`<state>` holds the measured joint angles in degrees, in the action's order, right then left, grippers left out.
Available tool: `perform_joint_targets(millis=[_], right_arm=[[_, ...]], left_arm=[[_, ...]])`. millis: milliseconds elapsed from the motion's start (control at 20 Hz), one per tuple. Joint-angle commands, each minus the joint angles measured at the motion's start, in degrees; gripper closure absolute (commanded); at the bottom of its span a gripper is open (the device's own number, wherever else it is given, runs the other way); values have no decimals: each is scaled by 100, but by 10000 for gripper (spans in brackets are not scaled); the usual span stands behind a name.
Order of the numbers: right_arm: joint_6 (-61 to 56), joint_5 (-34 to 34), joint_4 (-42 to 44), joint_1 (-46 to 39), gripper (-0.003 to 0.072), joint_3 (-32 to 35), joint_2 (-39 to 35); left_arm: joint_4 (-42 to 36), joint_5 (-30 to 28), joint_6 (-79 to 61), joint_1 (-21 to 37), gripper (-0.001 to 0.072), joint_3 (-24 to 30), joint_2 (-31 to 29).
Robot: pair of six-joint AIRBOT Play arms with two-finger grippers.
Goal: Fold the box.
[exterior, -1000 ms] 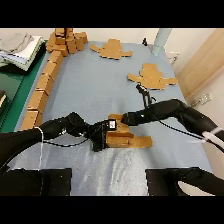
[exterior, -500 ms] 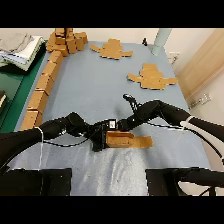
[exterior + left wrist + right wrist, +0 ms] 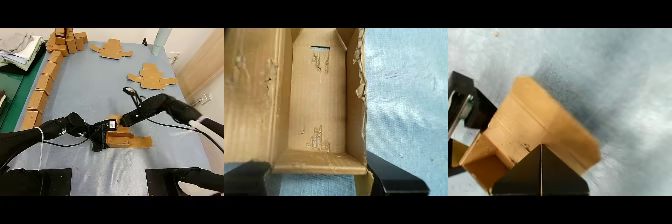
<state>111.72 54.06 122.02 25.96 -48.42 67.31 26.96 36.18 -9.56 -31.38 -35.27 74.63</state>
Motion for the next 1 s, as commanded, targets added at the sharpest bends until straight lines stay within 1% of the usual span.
perform_joint_targets(millis=[0,100,250,300,350,400,450,500,650,750,850,950], right_arm=[[-122,542,-894,-24,685,-59,-938],[-105,778,-855,-17,685,247,-1606],[481,1078,-793,142,685,1043,-2632],[710,1161,-863,181,649,1353,-2924],[922,1161,-1058,201,378,1650,-3150],[1222,1117,-1231,201,172,1888,-3279],[1596,931,-1445,203,75,2114,-3316],[1963,673,-1602,201,34,2284,-3283],[3185,-433,-1637,203,34,2579,-2872],[3775,-1038,-1578,203,35,2577,-2463],[4459,-1401,-911,203,36,2577,-2164],[4929,-1375,-125,212,47,2577,-2020]], left_arm=[[0,-4,-2,2,114,2,2],[2,-4,-2,2,114,2,2],[2,-4,-2,2,114,2,2],[2,-4,-2,2,114,2,2],[0,-4,-2,2,114,2,2],[2,-4,-2,2,114,2,2],[0,-4,-2,2,114,2,2],[0,-7,-2,2,114,2,2],[0,-4,-2,2,113,2,2],[2,-4,-2,2,114,2,2],[0,-4,-2,2,114,2,2],[2,-4,-2,2,114,2,2]])
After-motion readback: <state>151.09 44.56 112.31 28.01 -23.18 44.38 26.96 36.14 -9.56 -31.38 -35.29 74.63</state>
